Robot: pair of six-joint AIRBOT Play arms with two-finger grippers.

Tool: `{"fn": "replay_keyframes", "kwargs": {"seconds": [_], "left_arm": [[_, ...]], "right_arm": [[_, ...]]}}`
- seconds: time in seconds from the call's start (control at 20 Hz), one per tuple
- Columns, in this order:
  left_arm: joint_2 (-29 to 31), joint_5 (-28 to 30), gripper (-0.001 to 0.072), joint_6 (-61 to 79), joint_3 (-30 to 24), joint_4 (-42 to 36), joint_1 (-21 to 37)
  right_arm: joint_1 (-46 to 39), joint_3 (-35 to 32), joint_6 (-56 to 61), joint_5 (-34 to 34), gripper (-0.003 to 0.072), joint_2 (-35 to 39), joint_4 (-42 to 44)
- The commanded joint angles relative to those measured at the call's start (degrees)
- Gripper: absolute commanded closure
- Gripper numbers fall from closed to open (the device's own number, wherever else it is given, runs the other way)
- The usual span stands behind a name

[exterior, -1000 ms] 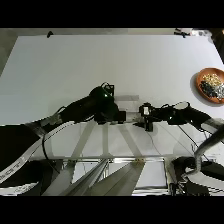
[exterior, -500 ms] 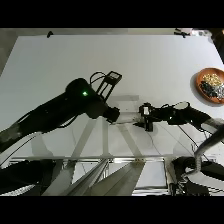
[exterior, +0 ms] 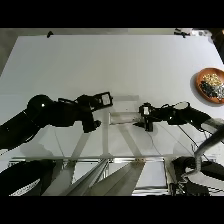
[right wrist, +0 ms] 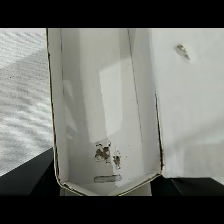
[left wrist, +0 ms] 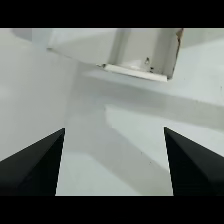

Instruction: Fold the box and place the chain.

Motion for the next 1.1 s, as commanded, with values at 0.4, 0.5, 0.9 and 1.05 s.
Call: {"fn": "replay_keyframes", "kwargs": {"seconds": [0.4, 0.5, 0.9, 1.05], "left_arm": [[-13.97, -10.58, 0.0013, 31.39, -4.66, -24.92, 8.52], [-15.32, -11.52, 0.0013, 31.36, -4.66, -24.76, 7.17], [-17.38, -12.5, 0.0015, 31.36, -4.66, -25.42, 4.31], [-17.38, -13.35, 0.0015, 31.36, -4.63, -27.1, 4.28]], "right_arm": [[-0.02, 0.04, 0.0, 0.02, 0.028, 0.02, 0.0], [-0.02, 0.04, 0.0, 0.02, 0.028, 0.02, 0.02], [-0.04, 0.04, 0.0, 0.02, 0.028, 0.02, 0.0], [-0.02, 0.04, 0.0, 0.02, 0.028, 0.02, 0.0]]}}
